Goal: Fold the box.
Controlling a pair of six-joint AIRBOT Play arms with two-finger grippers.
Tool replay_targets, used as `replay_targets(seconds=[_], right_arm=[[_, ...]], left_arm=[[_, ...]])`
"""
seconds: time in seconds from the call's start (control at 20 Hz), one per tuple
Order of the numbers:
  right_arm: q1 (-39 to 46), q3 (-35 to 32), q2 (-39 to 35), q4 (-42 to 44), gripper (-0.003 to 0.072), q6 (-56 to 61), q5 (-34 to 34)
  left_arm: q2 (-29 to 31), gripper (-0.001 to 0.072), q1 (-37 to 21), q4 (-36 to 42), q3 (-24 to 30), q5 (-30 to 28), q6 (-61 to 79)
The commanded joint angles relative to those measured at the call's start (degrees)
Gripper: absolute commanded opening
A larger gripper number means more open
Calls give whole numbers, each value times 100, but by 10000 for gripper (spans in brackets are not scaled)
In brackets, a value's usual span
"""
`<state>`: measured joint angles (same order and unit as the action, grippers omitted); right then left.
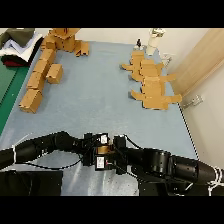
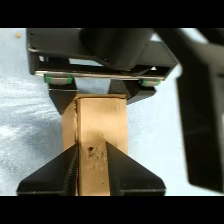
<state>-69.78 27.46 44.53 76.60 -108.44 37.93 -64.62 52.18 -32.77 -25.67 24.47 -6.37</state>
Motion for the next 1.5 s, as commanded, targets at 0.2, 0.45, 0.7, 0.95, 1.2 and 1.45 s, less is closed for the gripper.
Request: replay_targets(seconds=[0.2, 0.45, 0.7, 0.95, 1.2, 1.45], right_arm=[[-136, 59, -511, 149, 266, 131, 372], [-127, 181, -1631, 409, 172, 2465, 2131], [-125, -483, -2168, 2009, 2, 5661, 2391], [-125, -1836, -2330, 3412, 2, 7117, -940], [-63, -2146, -1799, 3637, 2, 7414, -3880], [293, -2146, -1104, 3637, 2, 7416, -4236]], left_arm=[[-2, 411, -7, 0, 2, 0, -2], [-2, 411, -7, 0, 2, 0, -2], [-2, 411, -7, 0, 2, 0, -2], [-2, 411, -7, 2, 2, 0, -2], [-2, 411, -7, 0, 2, 0, -2], [-2, 411, -7, 2, 2, -2, -2]])
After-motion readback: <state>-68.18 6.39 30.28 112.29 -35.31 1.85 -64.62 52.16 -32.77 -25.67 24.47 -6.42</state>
